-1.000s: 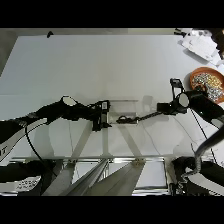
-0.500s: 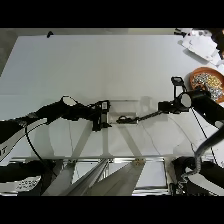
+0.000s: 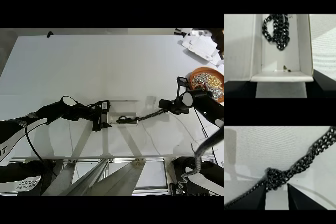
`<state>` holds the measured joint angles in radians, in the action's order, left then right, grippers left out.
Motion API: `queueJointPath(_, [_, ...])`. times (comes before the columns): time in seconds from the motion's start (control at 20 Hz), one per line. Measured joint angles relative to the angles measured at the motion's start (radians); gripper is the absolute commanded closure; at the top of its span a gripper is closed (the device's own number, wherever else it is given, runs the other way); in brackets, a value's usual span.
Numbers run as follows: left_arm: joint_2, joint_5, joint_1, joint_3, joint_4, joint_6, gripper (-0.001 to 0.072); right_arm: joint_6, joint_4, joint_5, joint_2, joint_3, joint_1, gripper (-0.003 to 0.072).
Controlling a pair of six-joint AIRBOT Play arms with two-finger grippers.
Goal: Fold the box and place the chain.
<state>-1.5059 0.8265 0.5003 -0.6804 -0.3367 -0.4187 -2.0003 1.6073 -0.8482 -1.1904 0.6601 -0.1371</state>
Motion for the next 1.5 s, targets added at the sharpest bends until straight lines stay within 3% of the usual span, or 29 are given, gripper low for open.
queueJointPath(0.2, [0.000,0.000,0.000,0.000,0.000,0.000,0.0384,-0.016,0.009,0.016,-0.019,0.000,-0.005,0.0413])
queueJointPath(0.25, [0.000,0.000,0.000,0.000,0.000,0.000,0.0384,-0.017,0.016,0.017,-0.028,0.000,-0.006,0.0474])
queueJointPath(0.35, [0.000,0.000,0.000,0.000,0.000,0.000,0.0384,-0.018,0.027,0.006,-0.044,0.002,-0.007,0.0668])
queueJointPath(0.75, [0.000,0.000,0.000,0.000,0.000,0.000,0.0384,0.121,0.034,-0.017,-0.004,-0.002,-0.022,0.0672])
queueJointPath(1.15, [0.000,0.000,0.000,0.000,0.000,0.000,0.0384,0.232,0.017,-0.051,0.329,0.000,-0.108,0.0671])
queueJointPath(1.5, [0.000,0.000,0.000,0.000,0.000,0.000,0.0384,0.289,-0.137,-0.007,0.550,0.000,-0.254,0.0671])
